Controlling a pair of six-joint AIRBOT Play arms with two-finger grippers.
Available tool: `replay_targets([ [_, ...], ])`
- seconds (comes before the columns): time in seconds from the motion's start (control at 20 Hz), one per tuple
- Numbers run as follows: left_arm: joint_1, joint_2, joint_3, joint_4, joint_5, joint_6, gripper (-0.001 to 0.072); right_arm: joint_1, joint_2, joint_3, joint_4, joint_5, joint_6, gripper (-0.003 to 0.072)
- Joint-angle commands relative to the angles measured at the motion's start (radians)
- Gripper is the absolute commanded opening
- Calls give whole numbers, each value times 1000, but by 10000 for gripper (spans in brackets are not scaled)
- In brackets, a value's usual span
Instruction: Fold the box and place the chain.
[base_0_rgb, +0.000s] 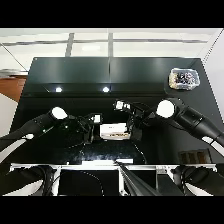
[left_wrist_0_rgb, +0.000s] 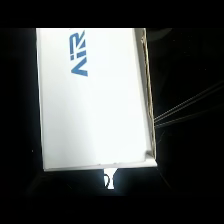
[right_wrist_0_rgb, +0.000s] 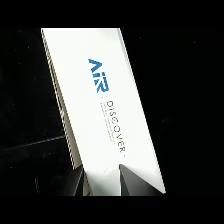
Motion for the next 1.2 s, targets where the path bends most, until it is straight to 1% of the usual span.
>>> replay_targets([
  [0.0, 0, 0, 0, 0, 0, 0, 502, 0, 0, 0, -1, 0, 54, 283],
  [0.5, 0, 0, 0, 0, 0, 0, 502, 0, 0, 0, -4, -4, 104, 284],
  [0.6, -1, 0, 0, 0, 0, 0, 502, 0, 0, 0, -5, -18, 104, 382],
  [0.95, 0, 0, 0, 0, 0, 0, 502, 2, -9, 0, -11, -22, 104, 380],
  [1.05, -1, 0, 0, 0, 0, 0, 502, 16, -22, 0, -22, -23, 104, 307],
  [1.15, -1, 0, 0, 0, 0, 0, 502, 32, -33, 0, -26, -24, 104, 307],
])
